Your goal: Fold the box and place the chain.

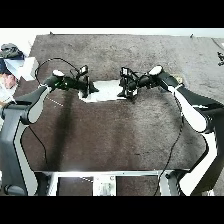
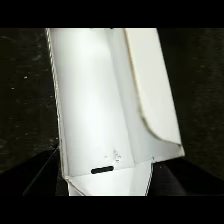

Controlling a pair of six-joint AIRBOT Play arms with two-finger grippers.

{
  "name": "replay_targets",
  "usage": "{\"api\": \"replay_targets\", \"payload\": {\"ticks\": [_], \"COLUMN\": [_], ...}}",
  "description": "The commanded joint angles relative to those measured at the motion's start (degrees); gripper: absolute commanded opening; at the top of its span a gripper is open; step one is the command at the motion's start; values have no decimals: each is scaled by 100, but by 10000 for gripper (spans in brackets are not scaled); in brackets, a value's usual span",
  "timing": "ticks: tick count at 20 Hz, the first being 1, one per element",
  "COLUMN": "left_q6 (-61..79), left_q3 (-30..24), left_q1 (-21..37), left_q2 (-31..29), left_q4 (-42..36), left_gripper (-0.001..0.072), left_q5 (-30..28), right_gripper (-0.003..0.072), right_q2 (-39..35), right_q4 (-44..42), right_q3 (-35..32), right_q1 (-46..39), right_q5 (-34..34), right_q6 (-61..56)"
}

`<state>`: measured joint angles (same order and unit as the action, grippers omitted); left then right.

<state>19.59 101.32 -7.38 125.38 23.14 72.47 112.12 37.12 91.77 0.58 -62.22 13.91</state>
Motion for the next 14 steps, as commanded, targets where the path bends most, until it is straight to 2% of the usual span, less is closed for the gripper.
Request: {"api": "replay_targets", "payload": {"ticks": [1, 14], "left_q6": [-4, -4], "left_q3": [-2, -2], "left_q1": [-2, -2], "left_q2": [4, 4], "left_q4": [-2, -2], "left_gripper": [12, 12], "left_q5": [-4, -4], "right_gripper": [655, 654], "right_q2": [271, 660], "right_q4": [7, -7], "right_q3": [249, 538], "right_q1": [-52, -7], "right_q5": [-608, -656], "right_q6": [-186, -212]}}
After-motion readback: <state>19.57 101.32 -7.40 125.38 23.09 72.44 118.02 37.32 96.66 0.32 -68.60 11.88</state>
